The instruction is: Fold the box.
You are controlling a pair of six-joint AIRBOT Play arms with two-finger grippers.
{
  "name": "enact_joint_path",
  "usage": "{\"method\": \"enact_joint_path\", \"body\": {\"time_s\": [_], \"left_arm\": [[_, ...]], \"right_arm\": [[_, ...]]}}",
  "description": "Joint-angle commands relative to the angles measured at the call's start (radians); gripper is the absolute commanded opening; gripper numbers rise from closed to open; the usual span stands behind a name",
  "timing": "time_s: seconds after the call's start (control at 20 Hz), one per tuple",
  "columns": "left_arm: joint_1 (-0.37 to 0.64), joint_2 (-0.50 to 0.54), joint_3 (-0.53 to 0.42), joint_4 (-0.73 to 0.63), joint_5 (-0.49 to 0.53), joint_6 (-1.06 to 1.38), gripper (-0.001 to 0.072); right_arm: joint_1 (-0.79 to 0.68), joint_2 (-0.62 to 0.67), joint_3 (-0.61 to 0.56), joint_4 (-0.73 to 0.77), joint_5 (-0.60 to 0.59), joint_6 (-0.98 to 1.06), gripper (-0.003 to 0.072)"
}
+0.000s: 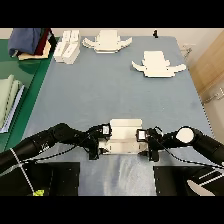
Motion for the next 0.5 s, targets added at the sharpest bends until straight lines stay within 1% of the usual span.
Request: {"method": "enact_joint_path", "body": {"time_s": [0.0,0.05,0.1,0.2,0.25,0.3,0.4,0.45], "left_arm": [[-0.010,-0.026,0.001,-0.005,0.040,0.003,0.0446],[-0.010,-0.035,0.004,-0.005,0.034,0.003,0.0288],[-0.011,-0.042,0.007,-0.006,0.025,0.002,0.0274],[-0.034,-0.046,0.011,-0.011,0.019,0.002,0.0268],[-0.049,-0.048,0.011,-0.021,0.019,0.002,0.0227],[-0.062,-0.048,0.011,-0.024,0.022,0.002,0.0227],[-0.081,-0.048,0.011,-0.036,0.051,0.002,0.0226],[-0.087,-0.048,0.011,-0.045,0.086,0.002,0.0226]], "right_arm": [[0.000,0.001,0.001,0.000,0.000,0.000,0.0500],[0.000,0.001,0.001,0.000,0.000,0.000,0.0500],[0.000,0.001,0.001,0.000,0.000,0.000,0.0501],[0.000,0.001,0.001,0.000,0.000,0.000,0.0500],[0.000,0.001,0.001,0.000,0.000,0.000,0.0500],[0.000,0.001,0.001,0.000,0.000,0.000,0.0500],[0.000,0.001,0.001,0.000,0.000,0.000,0.0500],[0.000,0.001,0.001,0.000,0.000,0.000,0.0500]]}}
